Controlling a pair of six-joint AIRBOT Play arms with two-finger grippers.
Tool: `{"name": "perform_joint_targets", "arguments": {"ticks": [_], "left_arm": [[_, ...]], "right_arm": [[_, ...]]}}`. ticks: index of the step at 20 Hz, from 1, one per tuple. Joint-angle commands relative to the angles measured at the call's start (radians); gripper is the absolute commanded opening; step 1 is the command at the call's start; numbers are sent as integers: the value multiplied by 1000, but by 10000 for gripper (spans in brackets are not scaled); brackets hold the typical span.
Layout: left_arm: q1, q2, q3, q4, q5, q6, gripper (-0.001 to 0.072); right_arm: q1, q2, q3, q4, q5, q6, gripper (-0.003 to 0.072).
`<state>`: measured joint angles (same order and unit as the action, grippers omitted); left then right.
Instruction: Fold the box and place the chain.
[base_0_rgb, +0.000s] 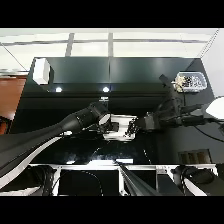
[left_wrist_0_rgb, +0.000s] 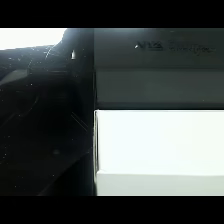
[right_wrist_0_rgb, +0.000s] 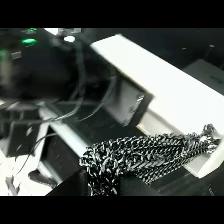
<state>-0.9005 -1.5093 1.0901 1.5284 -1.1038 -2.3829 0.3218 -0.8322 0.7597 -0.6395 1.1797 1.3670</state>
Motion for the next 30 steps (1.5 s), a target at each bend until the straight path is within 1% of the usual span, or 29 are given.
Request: {"name": "perform_joint_targets", "arguments": {"ticks": [1, 4, 6, 7, 8, 9, 11, 13, 14, 16, 17, 19, 22, 23, 24, 25, 26, 28, 30], "left_arm": [[0, 0, 1, 0, 0, 0, 23], [0, 0, 1, 0, -1, 0, 23], [0, 0, 1, 0, 0, 0, 23], [0, 0, 1, 0, 0, 0, 23], [0, 0, 1, 0, 0, 0, 23], [0, 0, 1, 0, 0, 0, 23], [0, 0, 1, 0, 0, 0, 23], [0, 0, 1, 0, 0, 0, 23], [0, 0, 1, 0, 0, 0, 23], [0, 0, 1, 0, 2, 0, 23], [0, 0, 1, 0, 5, 0, 23], [0, 0, 1, -2, -1, 2, 23], [1, 1, 13, -3, -6, -4, 24], [2, 1, 26, -1, -25, -6, 49], [0, 2, 42, 0, -46, -7, 250], [0, 6, 58, 3, -66, -7, 535], [-3, 18, 68, 10, -79, 3, 574], [-8, 74, 76, 38, -97, 105, 573], [-9, 159, 72, 71, -148, 221, 573]], "right_arm": [[47, -40, -66, -7, -156, 14, 5], [105, -119, -69, -8, -181, 13, 11], [117, -149, -69, -8, -198, 13, 19], [113, -150, -69, -15, -201, 14, 160], [104, -149, -66, -27, -191, 14, 286], [87, -149, -61, -46, -160, 14, 286], [24, -132, -40, -109, -61, 13, 285], [-67, -76, -31, -192, 12, 13, 284], [-122, -36, -31, -259, 34, 14, 284], [-208, 36, -31, -385, 55, 40, 284], [-238, 64, -34, -412, 54, 46, 284], [-259, 90, -37, -411, 55, 46, 284], [-257, 90, -37, -406, 59, 46, 284], [-257, 90, -37, -406, 58, 45, 284], [-257, 90, -37, -406, 58, 45, 284], [-257, 90, -37, -407, 57, 43, 284], [-257, 90, -37, -407, 55, 43, 284], [-257, 90, -37, -409, 55, 43, 284], [-257, 90, -37, -409, 55, 43, 284]]}}
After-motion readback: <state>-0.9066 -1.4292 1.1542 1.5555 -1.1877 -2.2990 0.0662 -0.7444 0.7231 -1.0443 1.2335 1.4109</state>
